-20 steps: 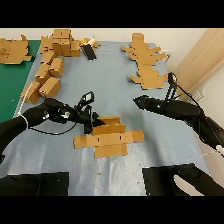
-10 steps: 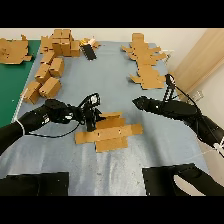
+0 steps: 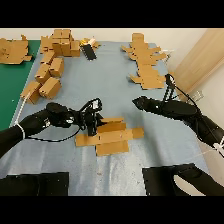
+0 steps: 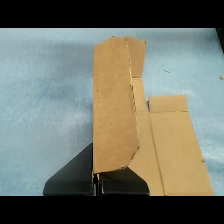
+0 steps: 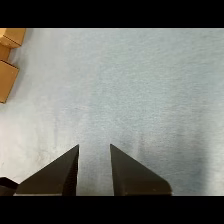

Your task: Fold the box.

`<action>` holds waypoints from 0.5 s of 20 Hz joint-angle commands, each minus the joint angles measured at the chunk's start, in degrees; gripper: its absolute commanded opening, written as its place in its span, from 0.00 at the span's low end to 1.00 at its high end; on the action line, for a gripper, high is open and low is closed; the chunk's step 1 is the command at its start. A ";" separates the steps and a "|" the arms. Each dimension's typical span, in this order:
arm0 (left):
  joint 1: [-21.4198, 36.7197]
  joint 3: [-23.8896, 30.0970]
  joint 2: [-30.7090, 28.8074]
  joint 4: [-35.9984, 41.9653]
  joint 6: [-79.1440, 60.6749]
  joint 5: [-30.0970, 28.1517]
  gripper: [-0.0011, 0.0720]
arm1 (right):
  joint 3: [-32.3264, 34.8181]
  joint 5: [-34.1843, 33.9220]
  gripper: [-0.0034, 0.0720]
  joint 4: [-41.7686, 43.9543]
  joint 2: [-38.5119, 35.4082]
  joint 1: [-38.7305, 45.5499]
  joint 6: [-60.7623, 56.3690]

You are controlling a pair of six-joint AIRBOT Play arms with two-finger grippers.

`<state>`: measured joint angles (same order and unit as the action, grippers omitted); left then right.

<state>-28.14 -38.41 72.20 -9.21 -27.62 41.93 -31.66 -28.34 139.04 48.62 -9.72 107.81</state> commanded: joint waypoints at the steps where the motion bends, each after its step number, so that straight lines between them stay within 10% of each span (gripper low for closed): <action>1: -0.09 1.16 -0.04 0.28 -0.04 0.15 0.03 | -0.04 0.04 0.46 0.02 0.00 -0.07 0.00; 10: -0.11 0.92 0.90 11.13 -10.36 1.40 0.03 | -0.04 0.02 0.46 0.02 0.00 -0.07 0.00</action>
<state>-28.27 -37.23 73.01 -3.68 -32.56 42.54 -31.66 -28.29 139.04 48.62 -9.72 107.81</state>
